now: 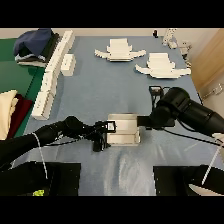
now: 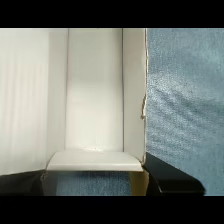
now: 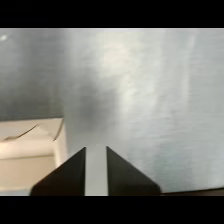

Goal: Fold the box.

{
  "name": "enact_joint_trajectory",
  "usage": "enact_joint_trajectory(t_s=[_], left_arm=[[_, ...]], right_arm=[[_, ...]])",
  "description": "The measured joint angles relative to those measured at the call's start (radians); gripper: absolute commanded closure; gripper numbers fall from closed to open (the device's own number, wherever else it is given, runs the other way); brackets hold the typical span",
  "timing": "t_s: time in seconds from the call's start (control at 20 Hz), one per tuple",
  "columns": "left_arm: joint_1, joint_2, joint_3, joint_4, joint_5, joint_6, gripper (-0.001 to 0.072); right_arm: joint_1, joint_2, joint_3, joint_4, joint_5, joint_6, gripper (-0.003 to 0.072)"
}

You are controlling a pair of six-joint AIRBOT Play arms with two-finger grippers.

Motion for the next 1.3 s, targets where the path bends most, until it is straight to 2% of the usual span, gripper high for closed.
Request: enact_joint_trajectory(t_s=[0.05, 0.15, 0.25, 0.4, 0.55, 0.65, 0.8, 1.0, 1.3], left_arm=[[0.0, 0.0, 0.0, 0.0, 0.0, 0.0, 0.0203], [0.0, 0.0, 0.0, 0.0, 0.0, 0.0, 0.0203], [0.0, 0.0, 0.0, 0.0, 0.0, 0.0, 0.0203], [0.0, 0.0, 0.0, 0.0, 0.0, 0.0, 0.0202], [0.0, 0.0, 0.0, 0.0, 0.0, 0.0, 0.0203], [0.0, 0.0, 0.0, 0.0, 0.0, 0.0, 0.0203], [0.0, 0.0, 0.0, 0.0, 0.0, 0.0, 0.0203], [0.0, 0.0, 0.0, 0.0, 0.0, 0.0, 0.0203], [0.0, 0.0, 0.0, 0.0, 0.0, 0.0, 0.0203]], right_arm=[[-0.051, -0.006, 0.002, 0.002, -0.004, -0.039, 0.0684], [-0.177, -0.034, 0.004, 0.037, 0.0, -0.149, 0.0685], [-0.322, -0.083, 0.005, 0.151, 0.043, -0.297, 0.0685], [-0.526, -0.191, 0.01, 0.468, 0.092, -0.583, 0.0686], [-0.635, -0.319, 0.031, 0.797, 0.067, -0.844, 0.0685], [-0.656, -0.401, 0.059, 0.937, 0.02, -0.972, 0.0686], [-0.635, -0.476, 0.1, 1.046, -0.028, -1.097, 0.0686], [-0.57, -0.497, 0.13, 1.099, -0.058, -1.215, 0.0685], [-0.463, -0.437, 0.138, 1.117, -0.076, -1.392, 0.0685]])
